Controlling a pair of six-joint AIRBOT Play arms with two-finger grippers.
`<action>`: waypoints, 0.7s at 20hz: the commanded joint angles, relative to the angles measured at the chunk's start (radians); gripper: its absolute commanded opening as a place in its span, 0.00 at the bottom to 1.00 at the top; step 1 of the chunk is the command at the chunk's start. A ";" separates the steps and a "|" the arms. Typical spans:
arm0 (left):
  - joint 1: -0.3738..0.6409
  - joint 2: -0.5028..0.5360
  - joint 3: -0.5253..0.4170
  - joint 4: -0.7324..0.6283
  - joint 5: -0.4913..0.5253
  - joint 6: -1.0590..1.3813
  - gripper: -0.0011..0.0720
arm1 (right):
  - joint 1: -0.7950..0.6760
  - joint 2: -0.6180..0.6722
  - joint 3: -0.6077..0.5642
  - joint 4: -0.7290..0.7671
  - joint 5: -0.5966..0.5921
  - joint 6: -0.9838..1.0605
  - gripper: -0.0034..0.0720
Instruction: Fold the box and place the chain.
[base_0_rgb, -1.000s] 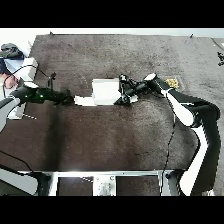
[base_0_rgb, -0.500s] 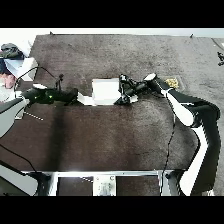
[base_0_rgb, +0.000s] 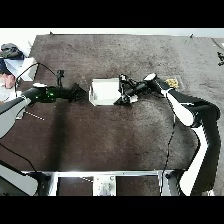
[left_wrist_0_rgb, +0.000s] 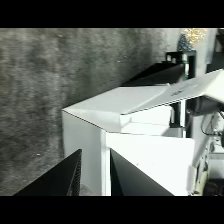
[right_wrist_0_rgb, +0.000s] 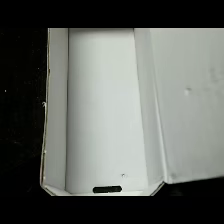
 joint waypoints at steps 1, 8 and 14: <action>-0.004 0.000 0.001 -0.024 -0.034 0.012 0.28 | 0.001 0.000 0.000 0.000 0.000 0.000 0.49; -0.049 0.000 0.016 -0.018 -0.029 0.001 0.44 | 0.001 0.000 0.000 0.000 0.000 0.000 0.49; -0.072 0.005 0.080 0.165 -0.043 -0.161 0.44 | 0.001 0.000 0.000 0.000 0.000 0.000 0.49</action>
